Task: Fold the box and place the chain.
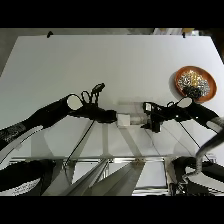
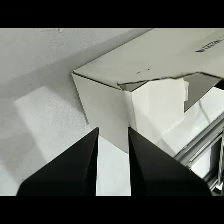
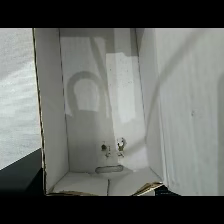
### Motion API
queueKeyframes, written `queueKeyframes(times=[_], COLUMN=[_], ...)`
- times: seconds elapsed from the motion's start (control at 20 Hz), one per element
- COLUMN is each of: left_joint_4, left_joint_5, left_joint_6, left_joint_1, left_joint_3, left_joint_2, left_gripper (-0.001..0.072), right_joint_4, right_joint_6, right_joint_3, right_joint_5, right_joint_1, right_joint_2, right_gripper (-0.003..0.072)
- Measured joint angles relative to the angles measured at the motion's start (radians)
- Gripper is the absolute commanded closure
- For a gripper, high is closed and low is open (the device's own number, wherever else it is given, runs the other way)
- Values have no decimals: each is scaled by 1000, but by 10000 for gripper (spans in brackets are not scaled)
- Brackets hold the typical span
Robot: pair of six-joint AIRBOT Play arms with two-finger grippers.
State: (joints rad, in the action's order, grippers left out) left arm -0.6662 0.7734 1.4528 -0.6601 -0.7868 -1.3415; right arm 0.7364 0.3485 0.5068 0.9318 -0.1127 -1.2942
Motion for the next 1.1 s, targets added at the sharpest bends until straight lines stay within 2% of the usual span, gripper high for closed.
queueKeyframes(times=[0.45, 0.6, 0.65, 0.9, 1.1], left_joint_4=[-40, -57, -74, -150, -224], left_joint_5=[12, 25, 30, 24, 13], left_joint_6=[15, 32, 47, 153, 270], left_joint_1=[13, 3, -4, -53, -101], left_joint_3=[-29, -44, -47, -66, -120], left_joint_2=[1, 2, 2, -13, -54], left_gripper=[487, 285, 275, 278, 278], right_joint_4=[0, 0, 0, 0, 0], right_joint_6=[1, 1, 1, 1, 1], right_joint_3=[0, 0, 0, 0, 0], right_joint_5=[-1, -1, -1, -1, -1], right_joint_1=[0, 0, 0, 0, 0], right_joint_2=[0, 0, 0, 0, 0], right_gripper=[330, 330, 330, 330, 330])
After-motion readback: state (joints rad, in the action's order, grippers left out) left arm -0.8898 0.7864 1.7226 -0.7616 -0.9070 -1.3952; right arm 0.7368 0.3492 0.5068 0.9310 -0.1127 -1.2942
